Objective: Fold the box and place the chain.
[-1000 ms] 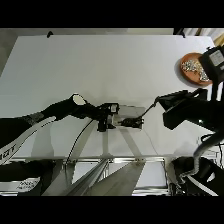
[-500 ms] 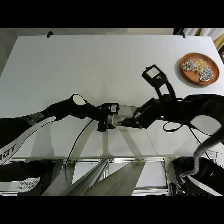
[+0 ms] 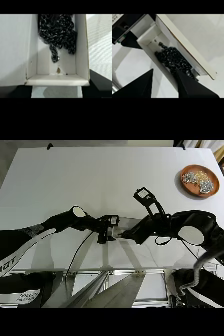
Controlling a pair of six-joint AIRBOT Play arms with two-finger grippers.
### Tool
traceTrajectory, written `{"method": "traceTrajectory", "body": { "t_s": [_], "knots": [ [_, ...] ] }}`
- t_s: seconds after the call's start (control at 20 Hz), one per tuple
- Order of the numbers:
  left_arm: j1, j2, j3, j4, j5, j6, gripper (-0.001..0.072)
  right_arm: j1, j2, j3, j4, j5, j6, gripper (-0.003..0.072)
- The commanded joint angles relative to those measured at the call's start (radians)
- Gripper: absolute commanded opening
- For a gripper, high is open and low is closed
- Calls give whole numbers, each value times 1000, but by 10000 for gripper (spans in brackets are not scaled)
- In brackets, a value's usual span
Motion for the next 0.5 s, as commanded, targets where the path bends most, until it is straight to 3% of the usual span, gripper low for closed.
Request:
{"method": "traceTrajectory", "body": {
  "t_s": [0.0, 0.15, 0.25, 0.35, 0.45],
  "knots": [
    [0, 0, 0, 0, 0, 0, 273, 0, 13, 11, -34, 52, -35, 313],
    [0, 0, 0, 0, 0, 0, 273, 0, 79, 68, -253, 201, -37, 184],
    [0, 0, 0, 0, 0, 0, 273, -43, 143, 77, -381, 311, -34, 156],
    [0, 0, 0, 0, 0, 0, 273, -154, 186, 73, -388, 394, -71, 140],
    [0, 0, 0, 0, 0, 0, 273, -295, 197, 57, -339, 395, -162, 107]
  ]
}}
